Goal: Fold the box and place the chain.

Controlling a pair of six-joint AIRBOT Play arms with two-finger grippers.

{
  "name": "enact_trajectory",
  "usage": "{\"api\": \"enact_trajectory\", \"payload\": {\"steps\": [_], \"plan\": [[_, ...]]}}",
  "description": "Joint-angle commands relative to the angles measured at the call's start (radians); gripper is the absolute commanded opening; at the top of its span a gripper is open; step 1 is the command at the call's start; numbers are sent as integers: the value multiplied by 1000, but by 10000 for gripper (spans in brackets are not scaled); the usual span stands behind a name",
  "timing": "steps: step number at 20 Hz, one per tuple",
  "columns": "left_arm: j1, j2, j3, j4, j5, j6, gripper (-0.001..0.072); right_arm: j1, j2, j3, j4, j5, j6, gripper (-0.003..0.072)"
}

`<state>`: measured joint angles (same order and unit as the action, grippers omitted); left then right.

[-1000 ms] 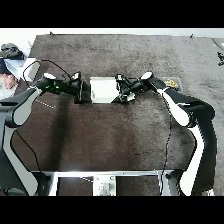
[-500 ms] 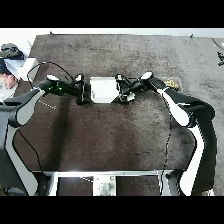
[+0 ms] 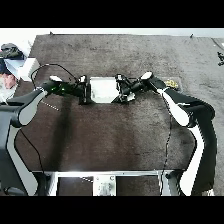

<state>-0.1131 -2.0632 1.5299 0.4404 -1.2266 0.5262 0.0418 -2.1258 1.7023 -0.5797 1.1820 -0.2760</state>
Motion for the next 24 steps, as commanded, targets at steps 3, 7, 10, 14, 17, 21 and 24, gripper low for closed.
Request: {"api": "enact_trajectory", "payload": {"steps": [3,7,10,14,17,21,24], "plan": [[-17,0,0,-3,19,-1,718,0,0,0,0,0,0,375],[-17,0,0,4,39,-2,718,0,0,0,0,0,0,374],[-17,0,0,3,37,-2,717,0,0,0,0,0,0,375],[-17,0,0,6,34,-30,695,0,0,0,0,0,0,375],[-17,0,0,10,34,-38,422,0,0,0,0,0,0,375],[-17,0,0,28,41,-51,406,0,0,0,0,0,0,374],[-17,0,0,28,41,-56,407,0,0,0,0,0,0,375]]}}
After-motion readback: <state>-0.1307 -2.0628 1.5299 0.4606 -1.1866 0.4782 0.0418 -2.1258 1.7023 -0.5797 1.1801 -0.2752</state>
